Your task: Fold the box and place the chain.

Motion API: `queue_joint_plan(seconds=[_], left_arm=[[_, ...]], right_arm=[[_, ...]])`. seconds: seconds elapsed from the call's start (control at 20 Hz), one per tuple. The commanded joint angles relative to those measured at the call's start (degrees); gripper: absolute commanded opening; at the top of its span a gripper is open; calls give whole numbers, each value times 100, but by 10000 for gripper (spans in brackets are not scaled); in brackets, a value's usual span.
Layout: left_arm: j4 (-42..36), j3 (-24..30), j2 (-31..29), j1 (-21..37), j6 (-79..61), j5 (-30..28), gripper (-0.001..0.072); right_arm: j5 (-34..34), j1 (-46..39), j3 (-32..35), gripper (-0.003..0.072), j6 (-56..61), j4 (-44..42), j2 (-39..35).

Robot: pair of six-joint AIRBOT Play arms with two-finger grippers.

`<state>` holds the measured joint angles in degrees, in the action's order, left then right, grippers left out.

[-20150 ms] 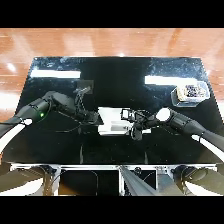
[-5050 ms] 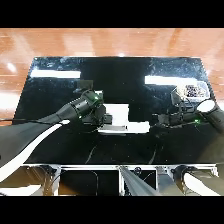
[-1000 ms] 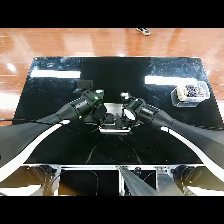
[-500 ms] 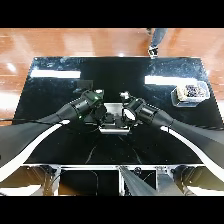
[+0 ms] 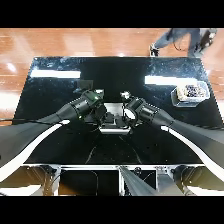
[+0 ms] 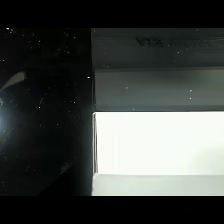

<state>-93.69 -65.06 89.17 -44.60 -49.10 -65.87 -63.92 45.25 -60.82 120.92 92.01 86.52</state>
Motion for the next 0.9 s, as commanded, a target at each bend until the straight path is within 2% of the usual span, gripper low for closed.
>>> queue_joint_plan(seconds=[0.0,0.05,0.1,0.35,0.4,0.5,0.85], left_arm=[[-9,-2,4,-4,7,-13,21],[-11,-2,4,-4,7,-13,21],[-15,-2,4,-4,7,-13,21],[-24,-2,4,-4,7,-13,22],[-24,-2,4,-4,7,-13,21],[-24,-2,4,-4,7,-11,21],[-26,-2,4,-4,7,-11,21]], right_arm=[[-153,-63,-7,352,85,9,-79],[-153,-87,-9,465,111,11,-116],[-170,-101,-26,495,127,11,-144],[-203,-125,-133,494,127,-7,-166],[-203,-129,-133,465,127,-7,-166],[-186,-129,-131,359,125,-4,-166],[-11,-236,-131,360,168,-2,-9]])
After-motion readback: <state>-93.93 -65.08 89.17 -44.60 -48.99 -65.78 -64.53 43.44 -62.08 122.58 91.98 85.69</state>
